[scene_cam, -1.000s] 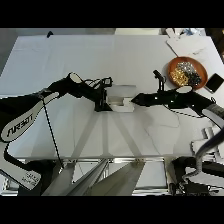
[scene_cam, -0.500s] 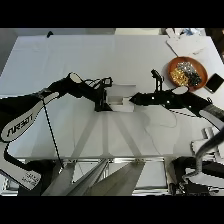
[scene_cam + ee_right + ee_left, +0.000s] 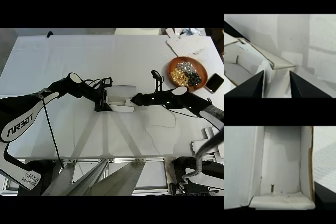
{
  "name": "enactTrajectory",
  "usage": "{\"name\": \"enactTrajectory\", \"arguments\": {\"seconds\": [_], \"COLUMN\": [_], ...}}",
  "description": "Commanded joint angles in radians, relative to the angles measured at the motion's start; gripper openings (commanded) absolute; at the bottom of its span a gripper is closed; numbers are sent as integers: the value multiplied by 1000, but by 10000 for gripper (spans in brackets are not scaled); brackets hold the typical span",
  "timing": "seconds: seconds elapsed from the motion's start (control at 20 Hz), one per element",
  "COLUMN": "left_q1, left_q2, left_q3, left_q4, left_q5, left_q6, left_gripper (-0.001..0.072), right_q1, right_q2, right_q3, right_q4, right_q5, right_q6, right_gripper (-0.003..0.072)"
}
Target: Fold the box and place the chain.
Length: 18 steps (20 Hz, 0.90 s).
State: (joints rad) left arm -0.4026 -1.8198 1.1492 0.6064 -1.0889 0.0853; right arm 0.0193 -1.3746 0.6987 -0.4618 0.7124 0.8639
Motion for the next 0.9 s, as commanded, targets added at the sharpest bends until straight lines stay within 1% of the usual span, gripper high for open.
{"name": "enactTrajectory", "arguments": {"seconds": [0.0, 0.1, 0.2, 0.3, 0.35, 0.45, 0.55, 0.6, 0.7, 0.85], "left_q1": [0, 0, 0, 0, 0, 0, 0, 0, 0, 0], "left_q2": [1, 1, 1, 1, 1, 1, 1, 1, 1, 1], "left_q3": [0, 0, 0, 0, 0, 0, 0, 0, 0, 0], "left_q4": [0, 0, 0, 0, 0, 0, 0, 0, 0, 0], "left_q5": [0, 0, 0, 0, 0, 0, 0, 0, 1, 0], "left_q6": [0, 0, 0, 0, 0, 0, 0, 0, 0, 0], "left_gripper": [207, 207, 207, 207, 207, 207, 207, 207, 207, 207], "right_q1": [11, 50, 106, 143, 158, 194, 235, 258, 297, 331], "right_q2": [19, 19, 19, 19, 19, 19, 17, 14, 9, -21], "right_q3": [1, 2, 6, 20, 34, 74, 115, 138, 184, 264], "right_q4": [6, -54, -209, -382, -469, -689, -876, -947, -1020, -1032], "right_q5": [5, -24, -84, -129, -134, -122, -84, -60, -27, 42], "right_q6": [4, 57, 196, 389, 486, 687, 847, 909, 981, 1027], "right_gripper": [345, 345, 344, 343, 343, 342, 342, 342, 342, 342]}}
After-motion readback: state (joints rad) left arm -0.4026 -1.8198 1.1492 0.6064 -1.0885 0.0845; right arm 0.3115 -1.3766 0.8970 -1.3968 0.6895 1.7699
